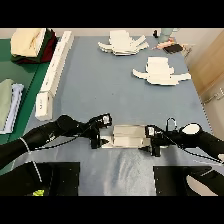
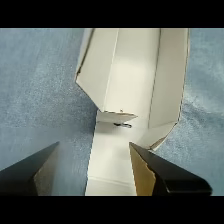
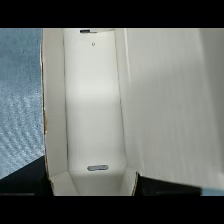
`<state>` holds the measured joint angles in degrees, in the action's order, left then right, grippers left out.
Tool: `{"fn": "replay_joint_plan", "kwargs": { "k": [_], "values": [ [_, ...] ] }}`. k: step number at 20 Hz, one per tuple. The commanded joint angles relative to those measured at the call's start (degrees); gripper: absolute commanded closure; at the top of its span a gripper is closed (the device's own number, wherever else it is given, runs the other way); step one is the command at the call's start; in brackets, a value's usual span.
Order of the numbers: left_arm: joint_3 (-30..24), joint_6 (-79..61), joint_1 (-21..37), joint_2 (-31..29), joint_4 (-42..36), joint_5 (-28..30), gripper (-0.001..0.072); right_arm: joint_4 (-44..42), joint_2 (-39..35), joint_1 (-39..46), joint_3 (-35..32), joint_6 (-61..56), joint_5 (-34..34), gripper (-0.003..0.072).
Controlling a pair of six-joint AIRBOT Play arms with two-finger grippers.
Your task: Fold the box.
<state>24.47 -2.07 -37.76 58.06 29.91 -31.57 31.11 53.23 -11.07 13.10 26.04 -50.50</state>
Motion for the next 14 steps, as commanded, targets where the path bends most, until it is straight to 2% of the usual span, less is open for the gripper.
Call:
{"fn": "replay_joint_plan", "kwargs": {
  "k": [1,3,4,5,6,9,11,12,13,14],
  "values": [
    [-0.02,0.83,1.42,-1.40,2.95,-4.68,0.0050,-0.02,-0.04,0.02,0.04,-0.02,0.04,0.0228],
    [-0.31,0.31,1.29,-1.40,3.39,-8.15,0.0053,-0.02,-0.04,0.02,0.04,-0.02,0.04,0.0228],
    [-0.63,0.02,1.29,-1.40,3.41,-8.70,0.0111,-0.04,-0.04,0.02,0.04,-0.02,0.04,0.0228],
    [-0.98,-0.17,1.31,-1.40,3.61,-9.03,0.0201,-0.02,-0.04,0.02,0.04,-0.02,0.04,0.0228],
    [-1.20,-0.33,1.29,-1.38,3.50,-9.11,0.0245,-0.02,-0.04,0.02,0.04,-0.02,0.04,0.0228],
    [-1.20,-3.23,-0.26,-1.33,-0.57,-8.04,0.0246,-0.02,-0.04,0.02,0.04,-0.02,0.04,0.0228],
    [-1.31,-3.48,-1.88,-1.11,-3.82,-4.92,0.0247,-0.02,-0.04,0.02,0.04,-0.02,0.04,0.0228],
    [-1.38,-3.50,-2.36,-0.68,-5.38,-3.52,0.0305,-0.02,-0.04,0.02,0.04,-0.02,0.04,0.0228],
    [-1.36,-3.65,-2.80,-0.15,-5.92,-2.73,0.0557,-0.02,-0.04,0.02,0.04,-0.02,0.04,0.0228],
    [-1.31,-4.81,-3.28,0.28,-6.32,-2.19,0.0653,-0.02,-0.04,0.02,0.04,-0.02,0.04,0.0228]
  ]
}}
